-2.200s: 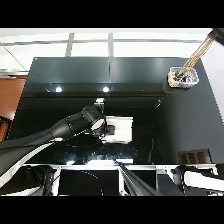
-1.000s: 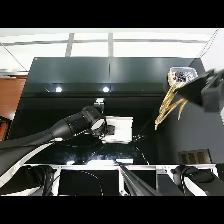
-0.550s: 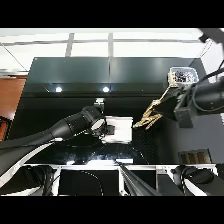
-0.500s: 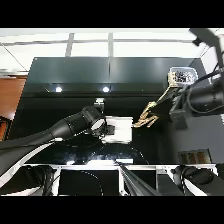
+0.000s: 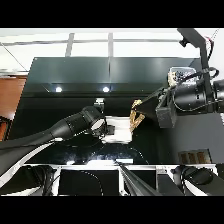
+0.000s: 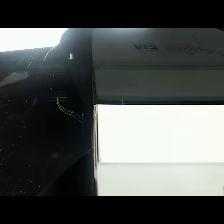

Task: Fold the box and place the chain.

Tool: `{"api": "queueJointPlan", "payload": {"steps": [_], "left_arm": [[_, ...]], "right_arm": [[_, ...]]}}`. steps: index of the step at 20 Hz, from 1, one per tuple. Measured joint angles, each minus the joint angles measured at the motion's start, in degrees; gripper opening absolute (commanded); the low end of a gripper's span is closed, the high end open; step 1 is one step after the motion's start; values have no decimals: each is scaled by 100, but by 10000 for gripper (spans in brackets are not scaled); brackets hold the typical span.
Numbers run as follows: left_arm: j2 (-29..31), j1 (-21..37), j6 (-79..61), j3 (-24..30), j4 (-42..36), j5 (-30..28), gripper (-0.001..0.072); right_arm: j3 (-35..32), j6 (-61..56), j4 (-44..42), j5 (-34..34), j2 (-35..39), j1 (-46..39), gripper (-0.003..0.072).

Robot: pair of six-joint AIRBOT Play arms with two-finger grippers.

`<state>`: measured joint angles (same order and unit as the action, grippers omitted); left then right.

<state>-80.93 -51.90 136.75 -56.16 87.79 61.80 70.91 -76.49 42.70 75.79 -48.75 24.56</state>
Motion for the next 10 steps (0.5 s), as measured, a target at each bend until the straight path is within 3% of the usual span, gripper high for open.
{"api": "queueJointPlan", "payload": {"steps": [10], "left_arm": [[0, 0, 0, 0, -2, 0, 26]], "right_arm": [[-413, 28, -107, -247, -138, 13, 10]]}}
